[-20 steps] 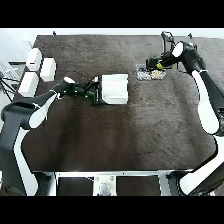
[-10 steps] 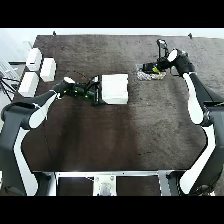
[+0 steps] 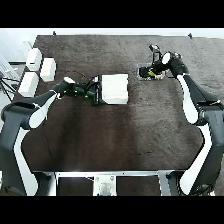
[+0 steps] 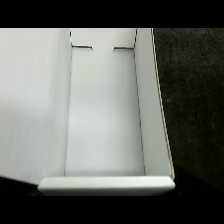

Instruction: Fold the box and place the chain.

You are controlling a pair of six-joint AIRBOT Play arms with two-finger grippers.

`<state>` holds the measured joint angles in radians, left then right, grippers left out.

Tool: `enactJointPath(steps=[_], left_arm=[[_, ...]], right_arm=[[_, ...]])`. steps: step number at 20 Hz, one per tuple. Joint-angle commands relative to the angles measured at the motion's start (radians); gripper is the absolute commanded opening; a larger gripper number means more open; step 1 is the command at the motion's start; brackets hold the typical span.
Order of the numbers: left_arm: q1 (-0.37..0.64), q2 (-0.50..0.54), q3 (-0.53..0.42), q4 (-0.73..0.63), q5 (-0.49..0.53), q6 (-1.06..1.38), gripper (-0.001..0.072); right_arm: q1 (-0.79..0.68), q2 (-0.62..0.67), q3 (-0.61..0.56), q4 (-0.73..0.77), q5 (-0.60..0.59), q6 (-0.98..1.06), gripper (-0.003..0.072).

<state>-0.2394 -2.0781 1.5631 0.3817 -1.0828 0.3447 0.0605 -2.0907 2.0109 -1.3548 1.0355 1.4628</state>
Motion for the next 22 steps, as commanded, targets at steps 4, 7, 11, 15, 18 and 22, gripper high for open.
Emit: enactJointPath(steps=[4, 7, 11, 15, 18, 22], left_arm=[[0.0, 0.0, 0.0, 0.0, -0.002, 0.0, 0.0356], [0.0, 0.0, 0.0, 0.0, -0.002, 0.0, 0.0356], [0.0, 0.0, 0.0, 0.0, -0.003, 0.0, 0.0356], [0.0, 0.0, 0.0, 0.0, -0.002, -0.001, 0.0356], [0.0, 0.0, 0.0, 0.0, -0.002, -0.001, 0.0356], [0.0, 0.0, 0.0, 0.0, -0.002, -0.001, 0.0356]], right_arm=[[0.0, -0.004, 0.001, -0.109, 0.047, 0.025, 0.0116], [0.001, -0.004, 0.009, -0.112, -0.007, 0.025, 0.0015], [0.003, 0.02, 0.032, -0.105, 0.002, 0.025, 0.001], [0.003, 0.111, 0.032, -0.104, 0.005, 0.025, 0.0009], [0.01, 0.21, 0.031, -0.104, 0.036, 0.024, 0.0009], [0.043, 0.412, 0.031, -0.105, 0.102, 0.016, 0.0009]])
